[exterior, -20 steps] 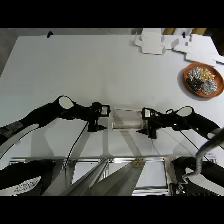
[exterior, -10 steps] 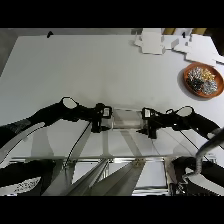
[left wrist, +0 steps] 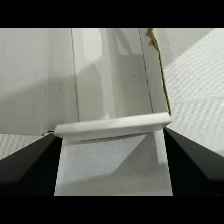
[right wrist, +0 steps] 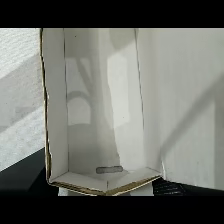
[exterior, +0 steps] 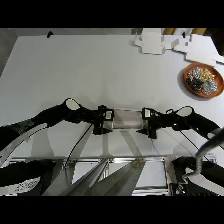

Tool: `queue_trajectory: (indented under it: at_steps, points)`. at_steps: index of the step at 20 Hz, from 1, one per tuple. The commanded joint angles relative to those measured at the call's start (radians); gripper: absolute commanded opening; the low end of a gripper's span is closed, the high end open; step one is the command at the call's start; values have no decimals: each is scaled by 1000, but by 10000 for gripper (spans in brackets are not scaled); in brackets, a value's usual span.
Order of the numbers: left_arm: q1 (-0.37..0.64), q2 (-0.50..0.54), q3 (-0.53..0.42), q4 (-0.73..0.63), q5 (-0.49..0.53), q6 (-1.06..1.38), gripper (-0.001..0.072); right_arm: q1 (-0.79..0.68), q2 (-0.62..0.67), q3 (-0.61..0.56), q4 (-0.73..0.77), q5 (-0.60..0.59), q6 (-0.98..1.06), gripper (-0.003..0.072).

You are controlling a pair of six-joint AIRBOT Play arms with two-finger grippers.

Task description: Fold the box and place the chain.

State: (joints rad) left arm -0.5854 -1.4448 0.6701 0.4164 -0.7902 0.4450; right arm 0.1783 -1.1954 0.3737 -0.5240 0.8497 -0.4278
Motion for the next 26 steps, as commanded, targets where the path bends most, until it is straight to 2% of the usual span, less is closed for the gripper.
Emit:
queue_trajectory:
  at_steps: [1,10,26]
  points:
    - [-2,-1,-1,-3,-7,0,699,0,1,1,1,0,0,398]
    - [-21,-6,-1,-77,21,0,699,0,1,1,1,0,0,398]
    - [-40,-44,-1,-117,57,51,689,0,1,1,0,0,0,398]
